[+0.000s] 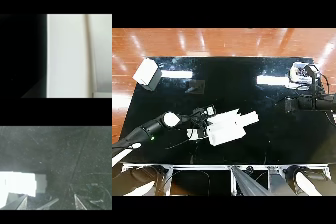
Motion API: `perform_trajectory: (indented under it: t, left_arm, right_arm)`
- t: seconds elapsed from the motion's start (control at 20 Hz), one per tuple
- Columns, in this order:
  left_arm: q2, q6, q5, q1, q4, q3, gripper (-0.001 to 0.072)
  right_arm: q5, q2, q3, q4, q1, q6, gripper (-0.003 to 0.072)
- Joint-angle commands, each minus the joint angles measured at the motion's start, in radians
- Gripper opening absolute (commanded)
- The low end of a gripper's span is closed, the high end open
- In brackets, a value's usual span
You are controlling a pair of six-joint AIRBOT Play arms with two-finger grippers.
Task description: Fold the box and place the chain.
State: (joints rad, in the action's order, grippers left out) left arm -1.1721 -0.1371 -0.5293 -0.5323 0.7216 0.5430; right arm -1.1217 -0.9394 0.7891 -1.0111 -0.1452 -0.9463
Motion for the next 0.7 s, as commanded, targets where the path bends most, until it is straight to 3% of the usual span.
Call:
perform_trajectory:
  t: [0.0,0.65]
  left_arm:
    - [-0.028,-0.038,0.002,0.001,0.003,0.0,0.0021]
    - [-0.048,-0.056,-0.014,-0.001,0.005,0.056,0.0022]
  right_arm:
    - [0.002,0.001,0.001,0.001,0.0,0.0,0.0714]
    - [0.005,0.001,0.001,0.0,0.0,0.011,0.0715]
